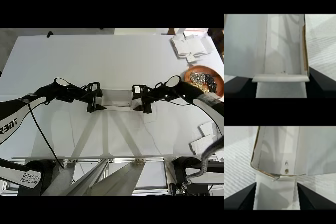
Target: Fold the box and place the chain.
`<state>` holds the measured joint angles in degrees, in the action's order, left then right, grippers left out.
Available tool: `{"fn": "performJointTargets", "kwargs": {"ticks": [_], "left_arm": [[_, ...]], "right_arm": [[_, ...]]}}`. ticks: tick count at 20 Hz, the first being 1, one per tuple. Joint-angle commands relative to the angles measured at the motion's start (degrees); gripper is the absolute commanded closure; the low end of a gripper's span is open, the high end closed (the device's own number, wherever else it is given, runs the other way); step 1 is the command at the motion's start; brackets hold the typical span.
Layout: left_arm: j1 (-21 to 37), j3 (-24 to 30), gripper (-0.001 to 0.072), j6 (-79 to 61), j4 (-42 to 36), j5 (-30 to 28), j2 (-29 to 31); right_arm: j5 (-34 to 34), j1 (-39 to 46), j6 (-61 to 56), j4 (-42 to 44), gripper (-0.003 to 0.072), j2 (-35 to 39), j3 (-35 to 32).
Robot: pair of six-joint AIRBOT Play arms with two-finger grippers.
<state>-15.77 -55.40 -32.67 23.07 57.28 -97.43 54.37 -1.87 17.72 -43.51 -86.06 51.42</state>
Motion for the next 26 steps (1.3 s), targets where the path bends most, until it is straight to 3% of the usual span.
{"fn": "performJointTargets", "kwargs": {"ticks": [1,4,5,7,8,11,17,22,26], "left_arm": [[-0.04,0.00,0.0373,-0.11,0.09,0.37,0.00],[-0.04,0.00,0.0374,-0.11,0.09,0.37,0.00],[-0.04,0.00,0.0373,-0.11,0.09,0.37,0.00],[-0.04,0.00,0.0373,-0.11,0.11,0.37,0.00],[-0.04,0.00,0.0373,-0.11,0.11,0.37,0.00],[-0.04,0.00,0.0374,-0.11,0.11,0.37,0.00],[-0.04,0.00,0.0374,-0.11,0.09,0.37,0.00],[-0.04,0.00,0.0374,-0.11,0.09,0.37,0.00],[-0.04,0.00,0.0374,-0.11,0.09,0.37,0.00]], "right_arm": [[0.26,-0.02,-4.90,-0.04,0.0166,2.82,0.07],[0.28,-0.04,-5.53,-0.02,0.0174,6.36,0.07],[0.42,-0.04,-5.53,-0.02,0.0224,7.69,0.07],[2.36,-0.04,-5.53,0.37,0.0553,10.34,0.07],[3.69,-0.04,-5.77,0.94,0.0676,11.45,0.07],[1.97,-0.11,-12.52,8.39,0.0680,12.46,0.07],[-16.06,-0.09,-18.21,15.26,0.0682,8.22,0.07],[-14.10,-0.09,-19.41,14.84,0.0681,0.55,0.07],[-12.13,-0.09,-19.39,14.84,0.0680,0.50,0.07]]}}
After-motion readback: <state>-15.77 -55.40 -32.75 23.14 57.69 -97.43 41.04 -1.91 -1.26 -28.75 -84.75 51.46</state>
